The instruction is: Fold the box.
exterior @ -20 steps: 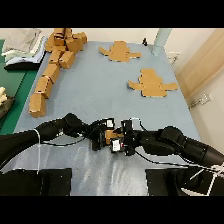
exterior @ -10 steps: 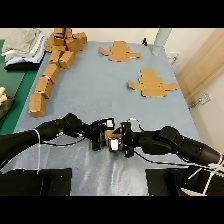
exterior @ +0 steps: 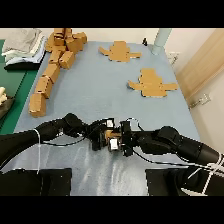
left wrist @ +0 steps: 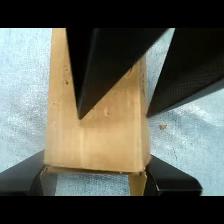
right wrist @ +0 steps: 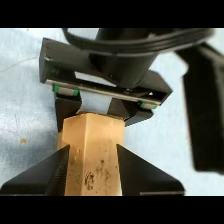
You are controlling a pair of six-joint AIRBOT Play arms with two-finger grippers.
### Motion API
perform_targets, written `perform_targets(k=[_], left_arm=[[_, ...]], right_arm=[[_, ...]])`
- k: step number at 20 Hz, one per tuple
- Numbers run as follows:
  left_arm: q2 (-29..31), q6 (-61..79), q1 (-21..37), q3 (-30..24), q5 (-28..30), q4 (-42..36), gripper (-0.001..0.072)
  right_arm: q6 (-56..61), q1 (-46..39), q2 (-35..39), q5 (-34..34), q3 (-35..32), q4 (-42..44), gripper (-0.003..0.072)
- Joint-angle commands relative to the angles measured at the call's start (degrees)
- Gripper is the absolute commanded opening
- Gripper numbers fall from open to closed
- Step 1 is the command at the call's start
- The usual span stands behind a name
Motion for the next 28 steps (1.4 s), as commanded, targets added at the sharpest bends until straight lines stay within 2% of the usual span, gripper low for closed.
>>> perform_targets(k=[1,8,10,14,16,17,23,24,25,28], left_arm=[[0.02,0.0,-0.04,0.04,0.02,0.02,0.0394],[0.02,0.0,-0.04,0.04,0.02,0.02,0.0394],[0.02,0.0,-0.04,0.04,0.02,0.02,0.0395],[0.02,0.0,-0.04,0.04,0.02,0.02,0.0395],[0.02,0.0,-0.04,0.04,0.02,0.02,0.0395],[0.02,0.0,-0.04,0.04,0.02,0.02,0.0394],[0.02,0.0,-0.04,0.04,0.02,0.02,0.0394],[0.02,0.0,-0.04,0.04,0.02,0.02,0.0394],[0.02,0.0,-0.04,0.04,0.02,0.02,0.0394],[0.02,0.0,-0.04,0.04,0.02,0.02,0.0394]], right_arm=[[0.11,-0.04,1.53,0.42,0.13,-1.66,0.0437],[5.6,-0.79,2.16,1.75,0.15,-8.31,0.0432],[6.12,-0.76,2.14,1.57,0.13,-8.26,0.0355],[6.05,-0.74,2.03,-1.22,0.13,-6.12,0.0347],[5.99,-0.74,2.03,-3.15,0.13,-4.39,0.0317],[5.99,-0.72,2.03,-3.69,0.13,-4.02,0.0229],[5.81,-0.33,2.03,-5.66,0.13,-0.48,0.0218],[5.77,-0.26,2.01,-5.77,0.11,0.13,0.0203],[5.79,-0.26,1.92,-5.95,0.11,0.28,0.015],[5.77,-0.28,1.38,-5.99,0.11,0.26,0.015]])
